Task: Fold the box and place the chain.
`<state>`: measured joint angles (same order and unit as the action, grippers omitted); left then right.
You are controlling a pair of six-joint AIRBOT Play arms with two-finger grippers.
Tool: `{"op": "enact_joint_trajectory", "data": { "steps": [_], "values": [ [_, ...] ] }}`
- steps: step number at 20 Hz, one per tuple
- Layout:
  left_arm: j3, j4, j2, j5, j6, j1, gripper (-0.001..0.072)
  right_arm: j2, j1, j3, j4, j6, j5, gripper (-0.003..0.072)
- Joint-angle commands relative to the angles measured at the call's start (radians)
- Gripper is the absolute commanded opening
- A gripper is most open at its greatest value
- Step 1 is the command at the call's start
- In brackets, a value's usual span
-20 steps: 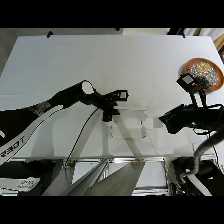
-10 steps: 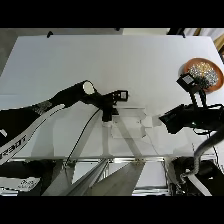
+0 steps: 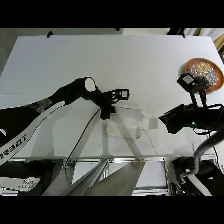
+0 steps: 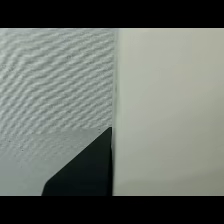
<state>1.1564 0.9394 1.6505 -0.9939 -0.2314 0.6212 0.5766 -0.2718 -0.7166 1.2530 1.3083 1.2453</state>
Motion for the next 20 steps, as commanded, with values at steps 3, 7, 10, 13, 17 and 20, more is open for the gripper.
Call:
{"op": "enact_joint_trajectory", "data": {
  "steps": [3,7,10,13,17,20],
  "values": [
    [0.005,-0.031,0.001,0.053,-0.005,0.014,0.0007,-0.001,-0.001,0.000,0.000,0.000,0.000,0.0335],
    [0.005,-0.045,0.002,0.084,-0.005,0.032,0.0010,-0.001,-0.001,0.000,0.000,0.001,0.000,0.0335],
    [0.005,-0.048,0.004,0.083,-0.005,0.034,0.0009,-0.001,-0.001,0.000,0.000,0.001,0.000,0.0335],
    [0.005,-0.049,0.013,0.081,-0.005,0.035,0.0010,-0.001,-0.001,0.000,0.000,0.001,0.000,0.0335],
    [0.004,-0.049,0.017,0.081,-0.005,0.035,0.0011,-0.001,-0.001,0.000,0.000,0.001,0.000,0.0335],
    [0.004,-0.049,0.017,0.081,-0.006,0.035,0.0011,-0.001,-0.001,0.000,0.000,0.001,0.000,0.0335]
  ]
}}
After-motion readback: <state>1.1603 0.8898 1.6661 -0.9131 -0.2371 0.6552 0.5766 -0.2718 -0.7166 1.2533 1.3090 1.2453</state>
